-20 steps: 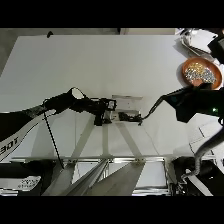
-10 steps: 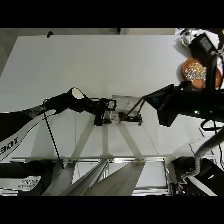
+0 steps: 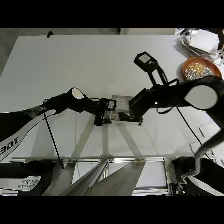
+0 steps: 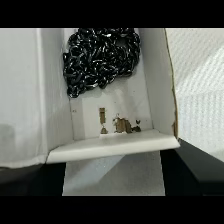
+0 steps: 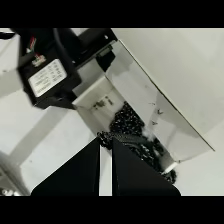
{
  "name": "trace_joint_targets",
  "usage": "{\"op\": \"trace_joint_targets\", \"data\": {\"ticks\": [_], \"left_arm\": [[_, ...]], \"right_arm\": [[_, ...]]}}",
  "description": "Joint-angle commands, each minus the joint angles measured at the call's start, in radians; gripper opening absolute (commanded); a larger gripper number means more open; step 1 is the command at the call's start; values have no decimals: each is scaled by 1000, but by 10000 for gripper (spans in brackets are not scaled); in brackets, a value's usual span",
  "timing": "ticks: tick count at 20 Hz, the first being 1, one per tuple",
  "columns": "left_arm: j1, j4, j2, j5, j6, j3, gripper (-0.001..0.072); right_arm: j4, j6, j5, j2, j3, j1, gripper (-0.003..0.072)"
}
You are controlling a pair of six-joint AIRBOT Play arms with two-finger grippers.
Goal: Fold the box and place the chain.
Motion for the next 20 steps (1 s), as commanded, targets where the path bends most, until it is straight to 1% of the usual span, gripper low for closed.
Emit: {"op": "trace_joint_targets", "data": {"ticks": [1, 4, 7, 9, 10, 12, 14, 16, 19, 20], "left_arm": [[1, 0, 1, 0, 0, 1, 276], [1, 0, 1, 0, 0, 1, 276], [1, 0, 1, 0, 0, 1, 276], [1, 0, 1, 0, 0, 1, 276], [1, 0, 1, 0, 0, 1, 276], [1, 0, 1, 0, 0, 1, 276], [1, 0, 1, 0, 0, 1, 276], [1, 0, 1, 0, 0, 1, 276], [1, 0, 1, 0, 0, 1, 276], [1, 0, 1, 0, 0, 1, 276]], "right_arm": [[-13, 9, -18, -101, 0, 4, 14], [-35, 76, -2, -151, -2, 4, 14], [-40, 83, 7, -200, -7, 4, 19], [-40, 83, 24, -236, -8, 4, 145], [-40, 83, 30, -254, -8, 4, 168], [-37, 83, 31, -278, -8, 4, 185], [-35, 82, 36, -281, -7, 4, 274], [-58, 74, 87, -261, -7, -3, 277], [-186, 77, 238, -188, -7, -44, 272], [-207, 48, 292, -161, -7, -70, 272]]}}
